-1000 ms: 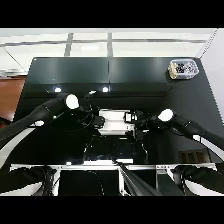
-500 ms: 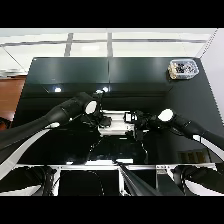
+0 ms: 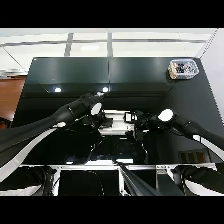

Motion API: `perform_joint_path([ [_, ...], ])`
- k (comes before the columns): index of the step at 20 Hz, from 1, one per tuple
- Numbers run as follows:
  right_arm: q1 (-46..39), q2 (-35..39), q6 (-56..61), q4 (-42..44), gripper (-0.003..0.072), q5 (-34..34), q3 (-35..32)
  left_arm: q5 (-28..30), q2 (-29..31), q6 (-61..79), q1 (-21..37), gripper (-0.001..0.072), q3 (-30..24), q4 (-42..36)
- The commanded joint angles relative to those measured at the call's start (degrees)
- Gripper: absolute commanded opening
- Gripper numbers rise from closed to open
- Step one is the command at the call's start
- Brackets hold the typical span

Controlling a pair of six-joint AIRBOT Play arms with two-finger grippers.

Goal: Fold the box and place the chain.

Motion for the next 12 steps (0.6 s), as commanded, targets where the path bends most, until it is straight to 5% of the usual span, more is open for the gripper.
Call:
perform_joint_path([
  [1,0.02,0.0,-0.11,-0.07,0.0194,0.0,0.0,0.07,-0.11,-0.72,-0.09,0.0025,0.07,-0.28],
  [3,0.02,0.0,-0.11,-0.07,0.0194,0.0,0.0,-0.02,-0.11,-0.7,-0.09,0.0034,0.07,-0.28],
  [5,0.02,0.0,-0.11,-0.07,0.0194,0.0,0.0,0.04,-0.11,-0.7,-0.09,0.0347,0.09,-0.28],
  [6,0.02,0.0,-0.11,-0.07,0.0194,0.0,0.0,0.02,-0.11,-0.7,-0.09,0.0409,0.09,-0.28],
  [8,0.02,0.0,-0.11,-0.07,0.0194,0.0,0.0,0.09,-0.11,-0.7,-0.09,0.0347,0.09,-0.26],
  [9,0.02,0.0,-0.11,-0.07,0.0194,0.0,0.0,0.13,-0.11,-0.66,-0.09,0.0102,0.09,-0.24],
  [10,0.02,0.0,-0.11,-0.07,0.0194,0.0,0.0,0.52,-0.11,-0.48,-0.09,0.0026,0.09,-0.22],
  [12,0.02,0.0,-0.11,-0.07,0.0194,0.0,0.0,1.22,-0.11,-0.48,-0.09,0.0026,0.09,-0.28],
])
